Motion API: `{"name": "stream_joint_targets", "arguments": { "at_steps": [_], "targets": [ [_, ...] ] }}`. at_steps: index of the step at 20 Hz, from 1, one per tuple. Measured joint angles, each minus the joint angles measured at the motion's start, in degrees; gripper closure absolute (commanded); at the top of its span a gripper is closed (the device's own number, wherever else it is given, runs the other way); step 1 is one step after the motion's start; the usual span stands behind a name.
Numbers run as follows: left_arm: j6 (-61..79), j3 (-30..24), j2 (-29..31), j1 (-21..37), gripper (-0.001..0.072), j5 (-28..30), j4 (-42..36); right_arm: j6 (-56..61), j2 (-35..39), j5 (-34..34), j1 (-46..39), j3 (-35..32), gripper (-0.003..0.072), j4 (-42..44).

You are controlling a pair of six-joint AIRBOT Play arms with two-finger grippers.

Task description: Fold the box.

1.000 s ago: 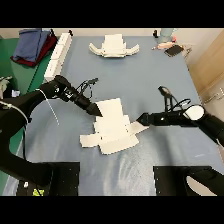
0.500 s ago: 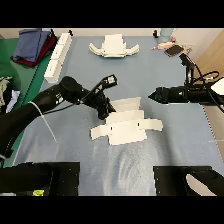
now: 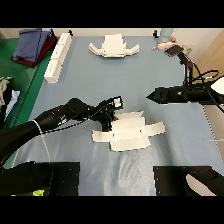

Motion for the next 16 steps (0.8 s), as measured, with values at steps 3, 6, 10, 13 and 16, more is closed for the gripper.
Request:
{"name": "stream_joint_targets", "arguments": {
  "at_steps": [3, 6, 10, 13, 16],
  "targets": [
    [0.6, -0.8, 1.1, -0.6, 0.0694, 2.4, 0.0, 3.3, 0.0, 0.4, 0.0, -4.2, 0.0685, -2.6],
    [1.0, -1.1, 2.8, -0.8, 0.0694, 3.5, 0.0, 4.9, 0.0, 0.1, 0.1, -10.1, 0.0686, -3.6],
    [1.2, -1.2, 6.1, -0.9, 0.0694, 3.6, 0.1, 5.5, 0.0, -2.0, 0.1, -16.4, 0.0686, -4.3],
    [1.2, -1.2, 7.8, -0.9, 0.0694, 2.8, 0.1, 5.6, 0.0, -3.8, 0.1, -18.7, 0.0686, -5.0],
    [1.1, -1.2, 8.5, -1.0, 0.0694, 0.7, 0.2, 5.7, -0.3, -6.3, 0.1, -19.6, 0.0685, -6.0]
  ]
}}
